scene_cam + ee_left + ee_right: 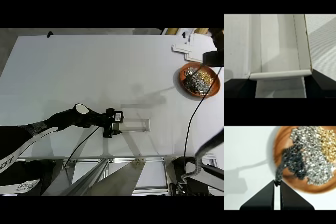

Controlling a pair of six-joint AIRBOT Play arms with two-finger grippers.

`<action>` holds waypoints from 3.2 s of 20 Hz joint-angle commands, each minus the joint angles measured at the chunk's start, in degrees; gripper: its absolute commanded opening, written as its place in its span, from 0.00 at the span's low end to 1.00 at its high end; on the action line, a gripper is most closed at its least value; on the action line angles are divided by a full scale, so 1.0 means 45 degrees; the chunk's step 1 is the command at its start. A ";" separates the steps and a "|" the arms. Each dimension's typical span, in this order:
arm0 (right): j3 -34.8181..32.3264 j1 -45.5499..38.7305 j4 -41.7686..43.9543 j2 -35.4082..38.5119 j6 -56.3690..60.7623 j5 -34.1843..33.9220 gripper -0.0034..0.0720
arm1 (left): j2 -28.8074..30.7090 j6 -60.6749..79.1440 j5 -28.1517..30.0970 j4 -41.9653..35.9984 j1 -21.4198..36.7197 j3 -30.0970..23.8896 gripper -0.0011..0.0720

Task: Fold the box and place the chain.

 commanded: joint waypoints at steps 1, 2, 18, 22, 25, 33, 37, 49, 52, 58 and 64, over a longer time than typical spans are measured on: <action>0.0000 0.0019 0.2511 0.2438 -0.0466 0.2059 0.07 | -0.0005 0.0005 0.0000 0.0005 0.0000 0.0000 0.39; 0.0000 0.0049 0.3215 0.3007 -0.0539 0.2501 0.07 | -0.0005 0.0005 0.0000 0.0005 -0.0005 0.0000 0.39; -0.5051 0.7747 0.4031 0.8024 0.0408 0.1054 0.07 | -0.0005 0.0005 0.0000 0.0005 0.0000 0.0000 0.39; -0.6829 0.8913 0.3866 0.8024 0.0413 -0.0782 0.07 | -0.0005 0.0005 0.0000 0.0005 0.0000 0.0000 0.39; -0.8165 0.9088 0.3759 0.7995 0.0413 -0.1695 0.07 | -0.0005 0.0005 0.0000 0.0005 0.0000 0.0000 0.39; -1.2099 0.9088 0.3968 0.7417 0.0102 -0.4697 0.07 | -0.0005 0.0005 0.0000 0.0005 -0.0005 0.0000 0.39; -1.2347 0.9088 0.4391 0.6062 -0.1175 -0.4804 0.07 | -0.0005 0.0005 0.0000 0.0005 0.0000 0.0000 0.39; -1.1919 0.9073 0.2594 0.7626 -0.2939 -0.2968 0.31 | -0.0005 0.0005 0.0000 0.0005 0.0000 0.0000 0.39; -1.1992 0.9073 0.1175 0.9321 -0.4367 -0.1141 0.31 | -0.0005 0.0005 0.0000 0.0005 0.0000 0.0000 0.39; -1.4183 0.9073 0.1180 1.0083 -0.8014 -0.1438 0.31 | -0.0005 0.0005 0.0000 0.0005 -0.0005 0.0000 0.39; -1.4965 0.9073 0.2225 0.8374 -1.2366 -0.3390 0.31 | -0.0005 0.0005 0.0000 0.0005 0.0000 0.0000 0.39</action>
